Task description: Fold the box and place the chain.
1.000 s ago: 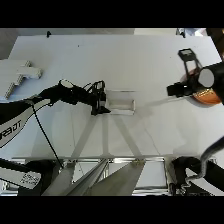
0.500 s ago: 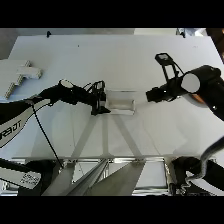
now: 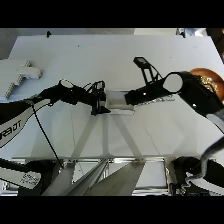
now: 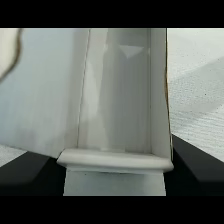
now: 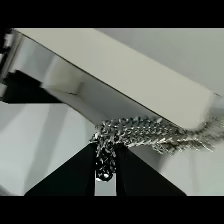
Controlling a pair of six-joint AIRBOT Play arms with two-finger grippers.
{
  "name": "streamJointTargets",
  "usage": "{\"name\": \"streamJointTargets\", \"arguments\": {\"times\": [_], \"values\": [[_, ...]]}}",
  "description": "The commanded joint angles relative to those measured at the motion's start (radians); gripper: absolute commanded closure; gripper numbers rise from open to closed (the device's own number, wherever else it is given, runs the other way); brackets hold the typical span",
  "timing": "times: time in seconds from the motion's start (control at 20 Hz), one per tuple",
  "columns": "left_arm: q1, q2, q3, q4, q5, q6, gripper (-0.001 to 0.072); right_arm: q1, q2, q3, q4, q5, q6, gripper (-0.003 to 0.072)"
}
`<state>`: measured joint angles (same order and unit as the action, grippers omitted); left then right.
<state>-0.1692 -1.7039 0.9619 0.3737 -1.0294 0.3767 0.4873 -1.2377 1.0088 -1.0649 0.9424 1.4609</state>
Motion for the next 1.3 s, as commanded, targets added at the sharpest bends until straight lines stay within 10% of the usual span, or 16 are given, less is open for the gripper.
{"name": "streamJointTargets", "arguments": {"times": [0.0, 0.5, 0.65, 1.05, 1.25], "values": [[-0.001, 0.001, 0.0, 0.0, 0.0, 0.0, 0.0254, 0.023, -0.072, 0.0, 0.242, -0.073, -0.155, 0.0674], [-0.001, 0.001, 0.0, 0.0, 0.0, 0.0, 0.0254, 0.041, -0.209, 0.0, 0.333, -0.105, -0.215, 0.067], [-0.001, 0.001, 0.0, 0.0, 0.0, 0.0, 0.0254, 0.04, -0.204, 0.0, 0.332, -0.072, -0.214, 0.0246], [-0.001, 0.001, 0.0, 0.0, 0.0, 0.0, 0.0254, 0.014, -0.054, 0.001, 0.288, 0.087, -0.318, 0.0374], [-0.001, 0.001, 0.0, 0.0, 0.0, 0.0, 0.0254, -0.072, 0.086, 0.001, 0.005, 0.119, -0.346, 0.0374]]}}
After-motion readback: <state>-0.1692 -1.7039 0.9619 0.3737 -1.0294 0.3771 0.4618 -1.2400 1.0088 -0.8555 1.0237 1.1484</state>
